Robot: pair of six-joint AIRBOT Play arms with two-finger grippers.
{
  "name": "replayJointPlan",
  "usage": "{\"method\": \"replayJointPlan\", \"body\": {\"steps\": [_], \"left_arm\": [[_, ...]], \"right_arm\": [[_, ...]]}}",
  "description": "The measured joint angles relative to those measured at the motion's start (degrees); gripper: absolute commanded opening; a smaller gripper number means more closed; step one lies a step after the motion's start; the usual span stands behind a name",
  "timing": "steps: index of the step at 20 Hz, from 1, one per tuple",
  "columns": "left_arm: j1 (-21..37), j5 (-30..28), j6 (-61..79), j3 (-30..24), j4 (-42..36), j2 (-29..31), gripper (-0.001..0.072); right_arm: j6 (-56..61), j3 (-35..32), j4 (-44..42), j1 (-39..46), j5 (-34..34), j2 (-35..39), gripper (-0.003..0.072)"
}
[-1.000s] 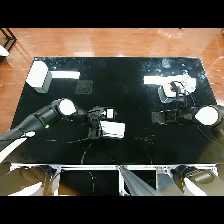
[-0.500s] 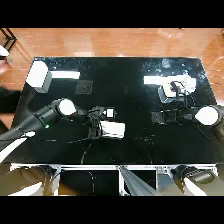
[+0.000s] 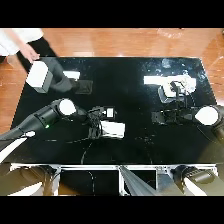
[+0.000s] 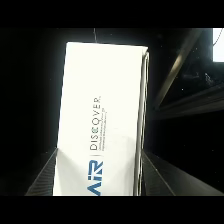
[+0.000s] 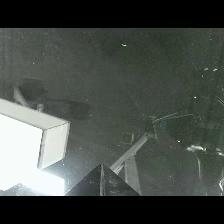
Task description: Fold the box and place the chain.
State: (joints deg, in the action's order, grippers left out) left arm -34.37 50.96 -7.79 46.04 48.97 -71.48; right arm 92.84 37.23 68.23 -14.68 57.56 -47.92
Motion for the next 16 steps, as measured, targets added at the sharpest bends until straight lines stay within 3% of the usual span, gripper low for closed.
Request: {"method": "replayJointPlan", "body": {"steps": [15,16], "left_arm": [[-0.07,-0.90,-0.17,0.00,-0.20,-2.08,0.0615],[-0.07,-0.83,-0.20,0.00,-0.22,-2.32,0.0587]], "right_arm": [[0.00,0.00,0.00,0.00,-0.02,0.00,0.0018],[-0.02,0.00,0.00,0.00,-0.02,0.00,0.0018]]}}
